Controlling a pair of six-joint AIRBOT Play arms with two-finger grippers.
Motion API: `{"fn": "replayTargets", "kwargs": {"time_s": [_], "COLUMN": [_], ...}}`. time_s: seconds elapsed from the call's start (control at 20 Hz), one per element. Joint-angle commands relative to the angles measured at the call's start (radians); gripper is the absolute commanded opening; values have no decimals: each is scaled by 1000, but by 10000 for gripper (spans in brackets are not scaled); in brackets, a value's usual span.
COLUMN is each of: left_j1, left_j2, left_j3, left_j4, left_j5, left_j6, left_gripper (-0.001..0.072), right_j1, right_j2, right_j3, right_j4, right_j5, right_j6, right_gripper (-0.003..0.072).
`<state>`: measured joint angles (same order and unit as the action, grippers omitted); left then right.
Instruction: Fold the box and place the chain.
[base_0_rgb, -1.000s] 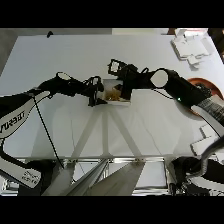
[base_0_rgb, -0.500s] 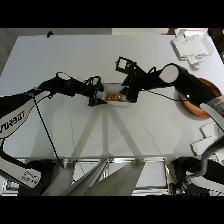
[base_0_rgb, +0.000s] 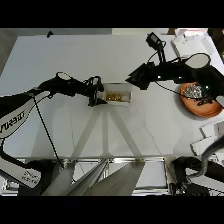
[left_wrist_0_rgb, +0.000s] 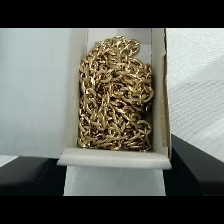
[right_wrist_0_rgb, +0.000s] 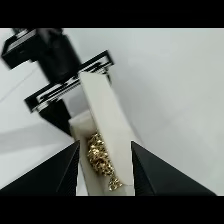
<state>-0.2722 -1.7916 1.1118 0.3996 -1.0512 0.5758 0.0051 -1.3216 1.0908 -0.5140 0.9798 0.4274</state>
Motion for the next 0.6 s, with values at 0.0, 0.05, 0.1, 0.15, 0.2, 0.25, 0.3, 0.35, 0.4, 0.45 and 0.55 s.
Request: {"fn": "replayTargets", "kwargs": {"time_s": [0.0, 0.05, 0.1, 0.15, 0.2, 0.25, 0.3, 0.35, 0.4, 0.45, 0.55], "left_j1": [0, 0, 0, 0, 0, 0, 0, 0, 0, 0, 0], "left_j2": [0, 0, 0, 0, 0, 0, 0, 0, 0, 0, 0], "left_j3": [1, 1, 1, 1, 1, 1, 1, 1, 1, 1, 1], "left_j4": [0, 0, 0, 0, 0, 0, 0, 0, 0, 0, 0], "left_j5": [0, 0, 0, 0, 0, 0, 0, 0, 0, 0, 0], "left_j6": [0, 0, 0, 0, 0, 0, 0, 0, 0, 0, 0], "left_gripper": [377, 377, 377, 377, 377, 377, 377, 377, 377, 377, 377], "right_j1": [-38, -36, -31, -29, -29, -29, -29, -29, -29, -29, -22], "right_j2": [-82, -125, -171, -208, -240, -260, -271, -272, -270, -270, -269], "right_j3": [10, 15, 20, 21, 21, 21, 21, 21, 21, 21, 21], "right_j4": [96, 100, 111, 126, 138, 137, 134, 134, 134, 129, 99], "right_j5": [-19, 3, 34, 57, 81, 105, 135, 161, 183, 200, 203], "right_j6": [72, 75, 74, 74, 74, 72, 64, 48, 29, 12, -38], "right_gripper": [336, 337, 337, 337, 338, 339, 339, 341, 341, 341, 356]}}
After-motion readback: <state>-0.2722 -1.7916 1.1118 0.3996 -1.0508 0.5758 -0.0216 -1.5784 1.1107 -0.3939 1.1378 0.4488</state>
